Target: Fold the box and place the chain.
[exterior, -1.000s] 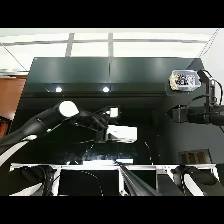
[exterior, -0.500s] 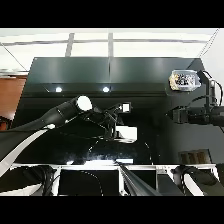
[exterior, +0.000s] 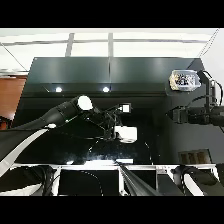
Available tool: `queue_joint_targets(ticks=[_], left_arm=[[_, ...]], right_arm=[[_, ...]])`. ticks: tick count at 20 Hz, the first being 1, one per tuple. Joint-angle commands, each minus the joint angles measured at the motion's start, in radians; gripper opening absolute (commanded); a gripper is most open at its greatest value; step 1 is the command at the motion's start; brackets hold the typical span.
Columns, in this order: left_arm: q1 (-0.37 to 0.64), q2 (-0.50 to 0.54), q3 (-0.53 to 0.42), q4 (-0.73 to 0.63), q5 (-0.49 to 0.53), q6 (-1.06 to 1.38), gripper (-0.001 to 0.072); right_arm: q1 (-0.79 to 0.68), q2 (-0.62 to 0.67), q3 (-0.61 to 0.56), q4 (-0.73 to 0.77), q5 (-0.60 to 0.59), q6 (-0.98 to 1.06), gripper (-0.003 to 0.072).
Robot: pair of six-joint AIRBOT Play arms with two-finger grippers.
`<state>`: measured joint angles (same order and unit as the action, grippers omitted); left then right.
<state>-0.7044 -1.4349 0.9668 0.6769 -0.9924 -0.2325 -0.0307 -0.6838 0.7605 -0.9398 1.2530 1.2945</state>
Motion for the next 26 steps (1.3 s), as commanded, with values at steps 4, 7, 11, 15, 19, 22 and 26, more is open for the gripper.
queue_joint_targets(ticks=[4, 7, 11, 15, 19, 22, 26], left_arm=[[0.000, 0.001, 0.024, 0.004, 0.016, 0.000, 0.0712], [0.000, 0.002, 0.044, 0.004, 0.031, 0.000, 0.0713], [-0.013, -0.005, 0.041, 0.053, 0.045, 0.006, 0.0713], [-0.030, -0.032, 0.040, 0.075, 0.040, -0.057, 0.0713], [-0.043, -0.042, 0.041, 0.074, 0.027, -0.057, 0.0713], [-0.051, -0.042, 0.042, 0.078, 0.011, -0.057, 0.0713], [-0.077, -0.052, 0.040, 0.111, 0.049, -0.057, 0.0715]], right_arm=[[0.000, 0.000, 0.000, 0.000, 0.000, 0.000, 0.0008], [0.000, 0.000, 0.000, 0.000, 0.000, 0.000, 0.0008], [0.000, 0.000, 0.000, 0.000, -0.004, 0.000, 0.0008], [0.000, 0.000, 0.000, 0.000, -0.008, -0.009, 0.0008], [0.000, 0.000, 0.000, 0.000, -0.019, -0.024, 0.0008], [0.000, 0.000, 0.000, -0.001, -0.028, -0.035, 0.0008], [0.000, 0.000, 0.000, 0.000, -0.027, -0.035, 0.0010]])
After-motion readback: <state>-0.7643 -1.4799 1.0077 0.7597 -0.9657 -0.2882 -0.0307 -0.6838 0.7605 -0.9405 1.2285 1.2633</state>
